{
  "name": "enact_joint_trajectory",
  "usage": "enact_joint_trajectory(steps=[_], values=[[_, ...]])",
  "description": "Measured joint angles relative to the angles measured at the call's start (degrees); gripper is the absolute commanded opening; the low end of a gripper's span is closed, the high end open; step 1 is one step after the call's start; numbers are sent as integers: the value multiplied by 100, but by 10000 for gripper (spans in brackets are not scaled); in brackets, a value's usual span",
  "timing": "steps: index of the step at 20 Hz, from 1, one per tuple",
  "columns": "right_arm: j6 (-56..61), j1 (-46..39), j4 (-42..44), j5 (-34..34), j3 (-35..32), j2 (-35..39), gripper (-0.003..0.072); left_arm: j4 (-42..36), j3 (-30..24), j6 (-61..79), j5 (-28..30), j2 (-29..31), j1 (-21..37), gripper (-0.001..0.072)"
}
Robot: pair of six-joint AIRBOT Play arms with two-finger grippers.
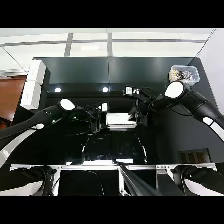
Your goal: Fold the box and place the chain.
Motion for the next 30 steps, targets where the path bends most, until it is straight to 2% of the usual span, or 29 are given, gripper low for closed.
enact_joint_trajectory(steps=[5,9,25,30], values=[[24,11,-31,0,-13,-31,243,0,0,2,0,0,0,370],[74,11,-42,-105,-15,-48,188,0,0,0,2,0,0,370],[149,11,-2,-136,-197,-57,191,0,0,4,9,0,0,370],[157,11,4,-118,-208,-57,212,0,0,7,9,0,0,370]])
